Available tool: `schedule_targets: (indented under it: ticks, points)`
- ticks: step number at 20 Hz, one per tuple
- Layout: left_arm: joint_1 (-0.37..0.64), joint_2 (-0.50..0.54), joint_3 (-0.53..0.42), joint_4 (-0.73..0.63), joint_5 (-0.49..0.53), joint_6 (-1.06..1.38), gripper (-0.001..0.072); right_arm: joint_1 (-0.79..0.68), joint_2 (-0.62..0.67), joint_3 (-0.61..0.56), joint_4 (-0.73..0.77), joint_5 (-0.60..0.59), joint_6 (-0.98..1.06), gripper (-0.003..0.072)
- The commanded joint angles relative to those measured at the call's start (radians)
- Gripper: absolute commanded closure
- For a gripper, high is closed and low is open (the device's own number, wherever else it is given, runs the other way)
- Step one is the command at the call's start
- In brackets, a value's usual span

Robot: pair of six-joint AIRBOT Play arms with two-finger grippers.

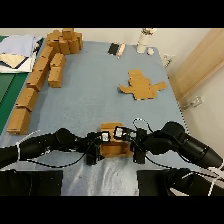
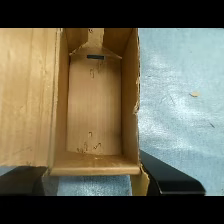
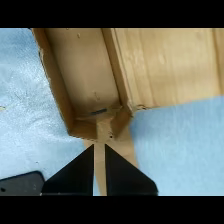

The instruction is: Fold the box.

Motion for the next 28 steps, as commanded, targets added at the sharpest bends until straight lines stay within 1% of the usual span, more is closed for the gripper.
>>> schedule_targets:
  ticks: [1, 2, 3, 4, 5, 7, 9, 10, 12, 15, 16, 17, 18, 20, 21, 22, 23, 24, 25, 28]
  points:
    - [0.001, 0.0, 0.0, 0.001, -0.001, -0.002, 0.0257, -0.01, 0.02, -0.003, 0.009, -0.041, 0.013, 0.0583]
    - [0.001, 0.0, 0.0, 0.001, -0.001, -0.002, 0.0257, -0.011, 0.02, -0.011, 0.009, -0.039, 0.012, 0.0582]
    - [0.001, 0.0, 0.0, 0.001, -0.001, -0.002, 0.0256, -0.011, 0.019, -0.024, 0.011, -0.032, 0.01, 0.0548]
    - [0.001, 0.0, 0.0, 0.001, -0.001, -0.002, 0.0257, -0.011, 0.02, -0.041, 0.011, -0.022, 0.008, 0.0365]
    - [0.001, 0.0, 0.0, 0.001, -0.001, -0.002, 0.0257, -0.011, 0.02, -0.056, 0.011, -0.007, -0.007, 0.0304]
    - [0.001, 0.0, 0.0, 0.001, -0.001, -0.002, 0.0257, -0.011, 0.045, -0.101, 0.037, 0.067, -0.073, 0.0304]
    - [0.001, 0.0, 0.0, 0.001, -0.001, -0.002, 0.0257, -0.011, 0.071, -0.161, 0.055, 0.192, -0.131, 0.0304]
    - [0.001, 0.0, 0.0, 0.001, -0.001, -0.002, 0.0257, -0.011, 0.074, -0.182, 0.056, 0.236, -0.134, 0.0304]
    - [0.001, 0.0, 0.0, 0.001, -0.001, -0.002, 0.0257, -0.011, 0.073, -0.196, 0.084, 0.278, -0.151, 0.0307]
    - [0.001, 0.0, 0.0, 0.001, -0.001, -0.002, 0.0256, -0.011, 0.07, -0.196, 0.074, 0.305, -0.156, 0.0307]
    - [0.001, 0.0, 0.0, 0.001, -0.001, -0.002, 0.0257, -0.011, 0.068, -0.196, 0.074, 0.305, -0.156, 0.0311]
    - [0.001, 0.0, 0.0, 0.001, -0.001, -0.002, 0.0257, -0.011, 0.068, -0.196, 0.074, 0.306, -0.156, 0.0357]
    - [0.001, 0.0, 0.0, 0.001, -0.001, -0.002, 0.0257, -0.011, 0.068, -0.196, 0.073, 0.307, -0.156, 0.0444]
    - [0.001, 0.0, 0.0, 0.001, -0.001, -0.002, 0.0257, -0.011, 0.068, -0.196, 0.071, 0.307, -0.156, 0.0509]
    - [0.001, 0.0, 0.0, 0.001, -0.001, -0.002, 0.0257, -0.011, 0.068, -0.195, 0.073, 0.307, -0.156, 0.0567]
    - [0.001, 0.0, 0.0, 0.001, -0.001, -0.002, 0.0257, -0.011, 0.068, -0.195, 0.083, 0.307, -0.156, 0.0573]
    - [0.001, 0.0, 0.0, 0.001, -0.001, -0.002, 0.0257, -0.011, 0.068, -0.195, 0.086, 0.309, -0.156, 0.0607]
    - [0.001, 0.0, 0.0, 0.001, -0.001, -0.002, 0.0257, -0.011, 0.068, -0.195, 0.087, 0.314, -0.156, 0.0609]
    - [0.001, 0.0, 0.0, 0.001, -0.001, -0.002, 0.0257, -0.011, 0.068, -0.195, 0.09, 0.322, -0.156, 0.0651]
    - [0.001, 0.0, 0.0, 0.001, -0.001, -0.002, 0.0256, 0.01, 0.068, -0.195, 0.105, 0.358, -0.156, 0.0656]
